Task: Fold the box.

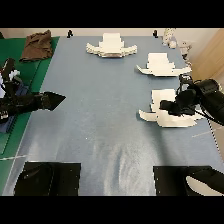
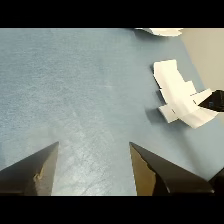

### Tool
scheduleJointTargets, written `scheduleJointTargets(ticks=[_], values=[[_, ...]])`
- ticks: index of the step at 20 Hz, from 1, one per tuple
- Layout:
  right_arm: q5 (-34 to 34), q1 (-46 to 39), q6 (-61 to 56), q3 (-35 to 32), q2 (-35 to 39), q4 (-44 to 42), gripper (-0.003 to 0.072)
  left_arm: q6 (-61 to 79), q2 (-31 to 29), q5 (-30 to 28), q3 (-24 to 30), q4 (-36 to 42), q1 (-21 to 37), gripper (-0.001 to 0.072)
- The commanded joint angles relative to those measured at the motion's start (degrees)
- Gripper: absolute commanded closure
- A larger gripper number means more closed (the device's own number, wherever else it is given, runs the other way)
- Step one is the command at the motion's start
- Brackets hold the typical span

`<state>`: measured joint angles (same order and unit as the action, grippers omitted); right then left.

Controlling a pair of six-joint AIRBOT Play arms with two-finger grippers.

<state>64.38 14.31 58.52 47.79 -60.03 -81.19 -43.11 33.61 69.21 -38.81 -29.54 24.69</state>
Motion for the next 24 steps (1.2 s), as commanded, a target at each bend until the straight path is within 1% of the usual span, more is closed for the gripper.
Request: scheduleJointTargets(ticks=[1,16,18,20,22,24], values=[[-0.11,-0.02,-0.02,0.00,-0.09,0.00,0.0683,0.04,0.00,-0.09,0.02,-0.02,-0.04,0.0020],[0.00,-0.02,-0.02,0.00,-0.26,-0.02,0.0683,0.04,0.02,-0.07,0.00,-0.24,-0.04,0.0020],[-1.81,-0.02,-0.09,0.00,-0.31,-0.31,0.0683,0.07,0.02,-0.26,0.00,-0.24,-0.04,0.0020],[-5.29,-0.02,-0.37,0.00,-0.35,-2.99,0.0683,0.07,0.02,-0.24,0.02,-0.22,-0.02,0.0020],[-4.96,-0.02,-4.68,0.13,-0.79,-5.09,0.0683,0.07,0.00,-0.22,0.00,0.57,-0.04,0.0021],[-4.31,-0.04,-3.34,0.48,-0.79,-5.60,0.0677,-0.83,0.07,-0.07,0.00,1.38,-0.07,0.0020]])
